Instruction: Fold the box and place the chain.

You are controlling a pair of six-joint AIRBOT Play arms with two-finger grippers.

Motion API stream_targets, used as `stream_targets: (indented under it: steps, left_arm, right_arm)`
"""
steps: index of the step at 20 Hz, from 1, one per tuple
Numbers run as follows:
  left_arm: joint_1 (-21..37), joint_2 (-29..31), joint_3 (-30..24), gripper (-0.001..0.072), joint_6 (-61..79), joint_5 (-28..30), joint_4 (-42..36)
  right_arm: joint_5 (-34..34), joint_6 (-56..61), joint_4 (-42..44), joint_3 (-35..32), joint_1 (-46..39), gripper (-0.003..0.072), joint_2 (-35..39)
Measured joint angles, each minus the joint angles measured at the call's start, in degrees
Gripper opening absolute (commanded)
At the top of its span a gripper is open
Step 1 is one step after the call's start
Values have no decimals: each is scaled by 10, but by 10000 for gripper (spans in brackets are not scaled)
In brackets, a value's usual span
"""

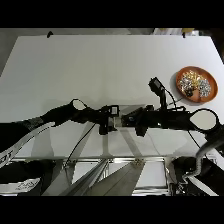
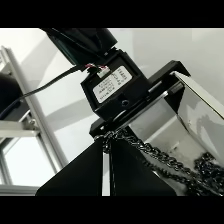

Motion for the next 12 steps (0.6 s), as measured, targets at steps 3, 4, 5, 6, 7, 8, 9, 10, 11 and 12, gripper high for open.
stream_targets:
  steps: [3, 4, 5, 6, 7, 8, 9, 10, 11, 12]
  left_arm:
    - [0, 0, 0, 253, 0, 0, 0]
    - [0, 0, 0, 253, 0, 0, 0]
    - [0, 0, 0, 253, 0, 0, 0]
    - [0, 0, 0, 253, 0, 0, 0]
    - [0, 0, 0, 253, 0, 0, 0]
    - [0, 0, 0, 253, 0, 0, 0]
    - [0, 0, 0, 253, 0, 0, 0]
    - [0, 0, 0, 253, 0, 0, 0]
    - [0, 0, 0, 253, 0, 0, 0]
    - [0, 0, 0, 253, 0, 0, 0]
  right_arm:
    - [-9, 34, -53, 0, 0, 21, -13]
    - [-11, 45, -68, 0, 0, 73, -24]
    - [-12, 51, -81, 0, 0, 140, -38]
    - [-14, 58, -90, 0, 0, 188, -53]
    - [-14, 61, -97, 0, 0, 191, -65]
    - [-14, 65, -104, 2, 0, 191, -75]
    - [-13, 68, -109, 8, -1, 190, -81]
    - [-2, 70, -116, 20, -5, 190, -86]
    - [12, 71, -123, 36, -14, 189, -90]
    - [32, 72, -131, 59, -29, 188, -92]
